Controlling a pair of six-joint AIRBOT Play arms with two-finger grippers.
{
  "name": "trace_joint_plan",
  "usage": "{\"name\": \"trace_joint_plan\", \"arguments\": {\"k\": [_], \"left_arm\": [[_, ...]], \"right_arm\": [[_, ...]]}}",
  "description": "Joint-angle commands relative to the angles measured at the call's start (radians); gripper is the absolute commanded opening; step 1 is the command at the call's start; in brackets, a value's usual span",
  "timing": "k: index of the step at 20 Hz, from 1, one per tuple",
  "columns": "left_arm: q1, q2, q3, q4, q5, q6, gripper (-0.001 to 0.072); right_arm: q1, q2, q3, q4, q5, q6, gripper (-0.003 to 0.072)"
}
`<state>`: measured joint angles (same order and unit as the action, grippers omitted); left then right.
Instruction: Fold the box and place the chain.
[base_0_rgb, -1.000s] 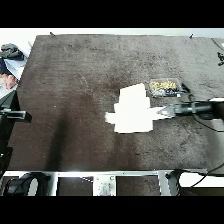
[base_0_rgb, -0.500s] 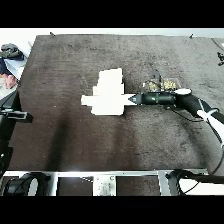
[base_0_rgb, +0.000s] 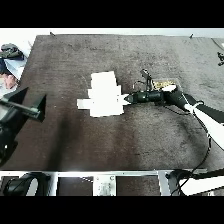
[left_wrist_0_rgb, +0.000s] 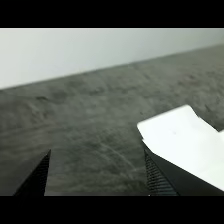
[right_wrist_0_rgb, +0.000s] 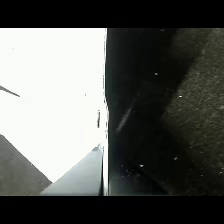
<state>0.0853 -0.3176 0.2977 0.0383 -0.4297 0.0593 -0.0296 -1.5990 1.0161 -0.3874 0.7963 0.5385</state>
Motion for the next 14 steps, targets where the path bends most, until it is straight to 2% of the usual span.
{"name": "trace_joint_plan", "arguments": {"k": [1, 4, 8, 11, 14], "left_arm": [[0.001, -0.294, 0.139, -0.002, -0.143, -0.024, 0.0630], [0.001, -0.608, 0.332, 0.007, -0.319, -0.041, 0.0630], [0.000, -1.007, 0.670, 0.165, -0.608, -0.195, 0.0629], [-0.051, -1.244, 0.946, 0.362, -0.731, -0.381, 0.0630], [-0.117, -1.427, 1.207, 0.511, -0.784, -0.523, 0.0631]], "right_arm": [[0.004, -0.008, 0.005, 0.015, -0.019, 0.012, -0.0019], [0.006, -0.008, 0.000, 0.039, -0.021, 0.012, -0.0020], [0.006, -0.008, -0.031, 0.154, -0.026, -0.061, -0.0019], [0.007, -0.009, -0.031, 0.164, -0.026, -0.077, -0.0019], [0.007, -0.009, -0.031, 0.164, -0.029, -0.099, -0.0019]]}}
